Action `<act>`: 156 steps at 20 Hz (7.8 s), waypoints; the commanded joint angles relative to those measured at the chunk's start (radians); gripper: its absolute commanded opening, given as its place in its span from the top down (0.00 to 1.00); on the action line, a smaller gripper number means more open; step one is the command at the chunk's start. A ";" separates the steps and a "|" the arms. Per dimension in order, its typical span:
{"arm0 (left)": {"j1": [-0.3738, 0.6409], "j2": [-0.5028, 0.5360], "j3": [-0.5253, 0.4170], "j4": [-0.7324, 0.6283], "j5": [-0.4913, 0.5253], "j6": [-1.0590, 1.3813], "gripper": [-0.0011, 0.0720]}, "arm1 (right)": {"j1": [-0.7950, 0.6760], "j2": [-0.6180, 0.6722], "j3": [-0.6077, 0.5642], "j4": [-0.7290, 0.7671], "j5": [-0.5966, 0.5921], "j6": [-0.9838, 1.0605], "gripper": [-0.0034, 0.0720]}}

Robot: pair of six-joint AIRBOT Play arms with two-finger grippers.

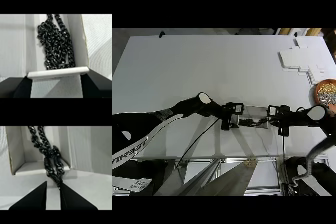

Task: Fold the box and place the chain.

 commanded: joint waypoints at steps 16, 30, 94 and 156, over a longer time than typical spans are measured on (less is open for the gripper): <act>0.000 0.000 0.000 0.000 0.000 0.000 0.70 | -0.001 0.304 -0.001 -0.016 0.201 0.170 0.93; 0.000 0.000 0.000 0.000 0.000 0.000 0.70 | 0.468 0.150 -0.001 0.371 -0.257 0.174 0.93; 0.000 0.000 0.000 0.000 0.000 0.000 0.70 | 0.337 0.366 -0.022 0.394 -0.133 0.061 0.93; 0.000 0.000 0.000 0.000 0.000 0.000 0.70 | 0.056 0.084 -0.060 0.071 -0.016 -0.086 0.90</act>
